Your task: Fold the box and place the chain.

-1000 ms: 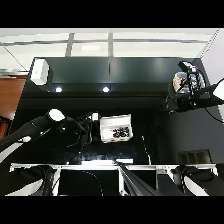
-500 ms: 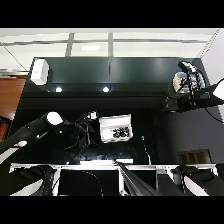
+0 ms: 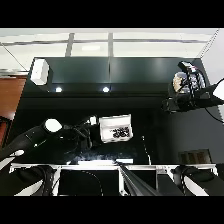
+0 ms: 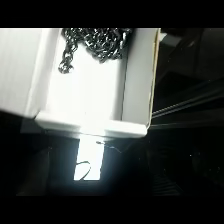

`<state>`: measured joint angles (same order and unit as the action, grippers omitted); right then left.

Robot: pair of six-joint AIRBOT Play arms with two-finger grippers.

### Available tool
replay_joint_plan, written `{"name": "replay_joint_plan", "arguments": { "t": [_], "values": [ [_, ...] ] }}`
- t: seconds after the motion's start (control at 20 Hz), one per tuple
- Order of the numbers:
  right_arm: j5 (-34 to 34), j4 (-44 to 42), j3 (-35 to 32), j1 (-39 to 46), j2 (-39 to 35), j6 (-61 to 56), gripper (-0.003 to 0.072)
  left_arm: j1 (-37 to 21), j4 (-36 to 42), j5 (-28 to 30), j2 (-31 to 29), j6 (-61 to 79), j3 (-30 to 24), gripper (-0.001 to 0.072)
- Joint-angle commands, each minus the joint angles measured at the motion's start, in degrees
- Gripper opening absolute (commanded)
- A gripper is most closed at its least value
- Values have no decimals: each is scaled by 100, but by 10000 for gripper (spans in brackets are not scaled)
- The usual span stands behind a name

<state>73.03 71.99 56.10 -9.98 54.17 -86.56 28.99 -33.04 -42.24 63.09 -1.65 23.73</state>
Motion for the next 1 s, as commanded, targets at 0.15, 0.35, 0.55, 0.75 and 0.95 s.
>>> {"name": "replay_joint_plan", "arguments": {
  "t": [0.15,0.35,0.55,0.75,0.95],
  "values": [
    [4,7,0,-2,2,0,316,297,223,490,-17,267,-15,713],
    [2,9,0,-2,2,2,316,304,251,518,-17,275,-15,711],
    [-37,11,0,-2,2,2,316,304,249,645,-17,354,-15,708],
    [-37,9,0,-2,2,2,316,304,249,673,-17,835,-15,707],
    [-39,9,0,-2,2,2,316,304,251,741,-17,942,-15,706]
  ]
}}
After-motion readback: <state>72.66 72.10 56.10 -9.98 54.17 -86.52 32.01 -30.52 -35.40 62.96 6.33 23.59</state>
